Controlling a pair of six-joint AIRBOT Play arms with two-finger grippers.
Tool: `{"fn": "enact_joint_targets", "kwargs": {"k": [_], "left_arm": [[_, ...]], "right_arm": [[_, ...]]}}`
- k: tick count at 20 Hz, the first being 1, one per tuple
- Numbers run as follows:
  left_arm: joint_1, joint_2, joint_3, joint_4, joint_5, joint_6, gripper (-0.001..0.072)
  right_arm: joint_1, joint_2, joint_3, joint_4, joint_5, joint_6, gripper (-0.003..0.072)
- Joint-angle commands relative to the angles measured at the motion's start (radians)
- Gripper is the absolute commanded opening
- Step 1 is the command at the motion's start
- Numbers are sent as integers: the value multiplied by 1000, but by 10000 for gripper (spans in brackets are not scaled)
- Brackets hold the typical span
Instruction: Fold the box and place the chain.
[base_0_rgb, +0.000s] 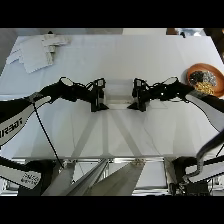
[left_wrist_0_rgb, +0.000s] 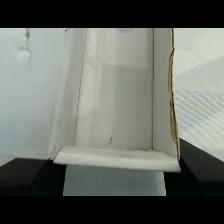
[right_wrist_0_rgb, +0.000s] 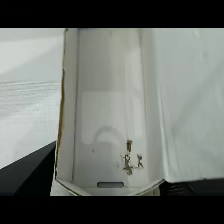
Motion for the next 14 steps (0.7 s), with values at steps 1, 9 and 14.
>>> {"fn": "enact_joint_targets", "kwargs": {"k": [1,9,14], "left_arm": [[0,-1,1,0,0,0,276],[0,0,1,0,0,0,276],[0,-1,1,0,0,0,276]], "right_arm": [[0,4,0,-4,2,3,658],[-24,125,0,-229,23,216,655],[-75,268,0,-344,20,309,655]]}}
